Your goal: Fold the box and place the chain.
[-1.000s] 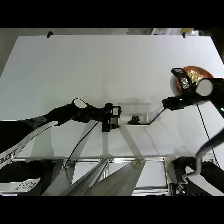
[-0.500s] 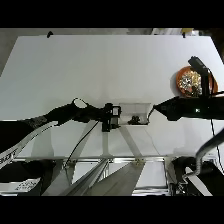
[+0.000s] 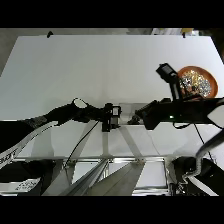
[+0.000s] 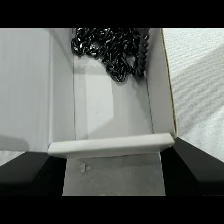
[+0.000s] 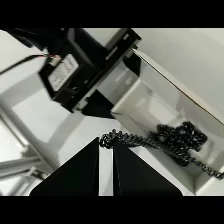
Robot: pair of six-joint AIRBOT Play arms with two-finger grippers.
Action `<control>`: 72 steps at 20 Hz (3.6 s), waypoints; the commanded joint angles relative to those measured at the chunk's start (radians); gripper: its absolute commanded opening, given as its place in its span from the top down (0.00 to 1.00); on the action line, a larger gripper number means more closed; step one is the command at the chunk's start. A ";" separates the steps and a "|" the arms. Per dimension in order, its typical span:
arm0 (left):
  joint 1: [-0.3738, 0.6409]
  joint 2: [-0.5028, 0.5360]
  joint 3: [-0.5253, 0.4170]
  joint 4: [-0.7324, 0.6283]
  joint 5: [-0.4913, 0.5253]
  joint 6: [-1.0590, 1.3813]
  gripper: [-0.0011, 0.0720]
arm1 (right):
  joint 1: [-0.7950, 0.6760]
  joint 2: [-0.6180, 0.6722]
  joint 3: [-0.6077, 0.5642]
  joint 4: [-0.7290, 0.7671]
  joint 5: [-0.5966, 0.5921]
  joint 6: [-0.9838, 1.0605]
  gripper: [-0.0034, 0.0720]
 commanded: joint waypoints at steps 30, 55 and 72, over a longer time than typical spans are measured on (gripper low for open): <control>0.000 0.000 0.000 0.000 0.000 0.000 0.84 | -0.516 -0.535 0.164 -0.366 0.147 0.052 0.54; 0.000 0.000 0.000 0.000 0.000 0.000 0.84 | -0.516 -0.701 0.164 -0.437 0.057 0.201 0.67; 0.000 0.000 0.000 0.000 0.000 0.000 0.84 | -0.444 -0.434 0.164 -0.404 0.159 0.093 0.93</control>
